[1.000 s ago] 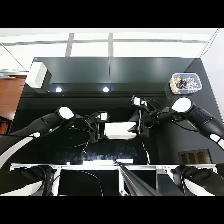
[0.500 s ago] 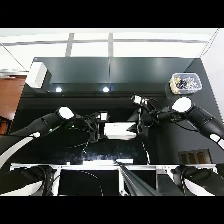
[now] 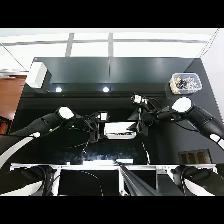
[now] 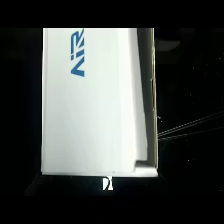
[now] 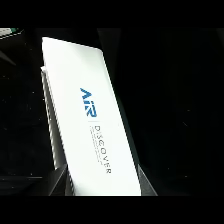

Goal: Fold the box and place the chain.

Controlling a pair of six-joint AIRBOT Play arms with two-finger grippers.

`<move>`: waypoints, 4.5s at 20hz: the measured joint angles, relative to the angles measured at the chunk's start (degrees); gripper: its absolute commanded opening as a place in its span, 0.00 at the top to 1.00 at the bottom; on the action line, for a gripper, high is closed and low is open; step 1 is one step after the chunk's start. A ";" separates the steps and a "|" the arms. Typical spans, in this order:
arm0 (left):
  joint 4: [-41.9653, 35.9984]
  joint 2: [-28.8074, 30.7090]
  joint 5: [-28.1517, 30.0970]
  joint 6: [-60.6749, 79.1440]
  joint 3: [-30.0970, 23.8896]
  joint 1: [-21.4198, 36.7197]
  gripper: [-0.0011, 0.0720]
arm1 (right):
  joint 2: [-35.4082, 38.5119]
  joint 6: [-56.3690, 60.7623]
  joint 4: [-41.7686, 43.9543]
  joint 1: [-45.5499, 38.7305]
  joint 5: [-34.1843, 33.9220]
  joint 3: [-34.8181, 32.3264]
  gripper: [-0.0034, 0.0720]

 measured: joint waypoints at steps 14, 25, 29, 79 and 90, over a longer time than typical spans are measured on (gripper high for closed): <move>0.09 0.00 -0.13 0.15 0.00 -0.02 0.33 | -0.31 0.02 -1.60 2.71 -0.85 -0.11 0.30; 0.07 0.00 -0.09 0.02 0.00 -0.02 0.33 | -0.31 0.39 -2.58 2.82 1.33 -0.11 0.41; 0.07 0.00 -0.07 0.04 0.00 -0.02 0.33 | -0.31 0.72 -2.60 2.82 1.77 -0.11 0.63; 0.02 0.00 0.04 0.02 0.00 -0.04 0.33 | -0.31 5.14 -7.69 4.15 2.16 -0.13 0.51; 0.04 0.00 0.00 0.07 0.00 -0.04 0.33 | 3.89 37.29 -7.08 0.96 7.67 1.84 0.94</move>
